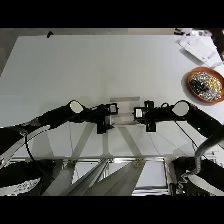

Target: Fold the box and place the chain.

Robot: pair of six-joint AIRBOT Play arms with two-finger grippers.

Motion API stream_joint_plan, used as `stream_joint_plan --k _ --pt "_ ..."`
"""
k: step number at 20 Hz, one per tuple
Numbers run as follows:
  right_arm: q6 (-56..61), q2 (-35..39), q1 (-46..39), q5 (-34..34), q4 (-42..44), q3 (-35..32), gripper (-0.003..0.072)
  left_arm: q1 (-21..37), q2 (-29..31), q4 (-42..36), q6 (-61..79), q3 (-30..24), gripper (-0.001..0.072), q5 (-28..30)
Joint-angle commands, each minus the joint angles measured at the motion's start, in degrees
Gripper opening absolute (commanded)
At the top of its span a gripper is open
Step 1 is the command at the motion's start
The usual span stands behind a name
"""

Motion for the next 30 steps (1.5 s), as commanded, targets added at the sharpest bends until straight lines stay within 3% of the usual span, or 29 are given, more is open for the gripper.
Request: stream_joint_plan --k 1,6,8,9,11,13,16,19,21,23,27,30 --pt "-0.1 -0.9 1.6 -2.0 2.3 0.0 0.0180 0.0 0.0 0.0 0.0 0.0 0.0314 0.0" --pt "-0.1 -1.3 1.7 -3.5 2.1 0.0 0.0195 0.0 0.0 0.0 0.0 0.0 0.0314 0.0" --pt "-0.1 -1.4 1.7 -3.5 2.1 0.0 0.0378 0.0 0.0 0.0 0.0 0.0 0.0314 0.0" --pt "-0.1 -1.4 1.7 -3.5 2.1 0.0 0.0429 0.0 0.0 0.0 0.0 0.0 0.0314 0.0" --pt "0.2 -1.3 1.7 -3.4 1.8 0.0 0.0427 0.0 0.0 0.0 0.0 0.0 0.0314 0.0" --pt "3.3 0.5 1.6 -3.4 1.5 0.1 0.0282 0.0 0.0 0.0 0.0 0.0 0.0314 0.0" --pt "6.1 7.9 -1.4 -0.3 1.8 0.1 0.0260 0.0 0.0 0.0 0.0 0.0 0.0314 0.0" --pt "16.3 16.0 -7.7 9.6 1.6 0.1 0.0254 0.0 0.0 0.0 0.0 0.0 0.0314 0.0" --pt "31.4 19.6 -13.6 18.3 1.5 0.1 0.0024 0.0 0.0 0.0 0.0 0.0 0.0314 0.0" --pt "46.5 20.7 -20.3 23.2 -0.8 0.1 0.0020 0.0 0.0 0.0 0.0 0.0 0.0314 0.0" --pt "69.6 20.6 -29.8 20.2 -10.6 0.1 0.0020 0.0 0.0 0.0 0.0 0.0 0.0314 0.0" --pt "73.3 18.7 -33.0 18.8 -13.6 0.0 0.0020 0.0 0.0 0.0 0.0 0.0 0.0314 0.0"
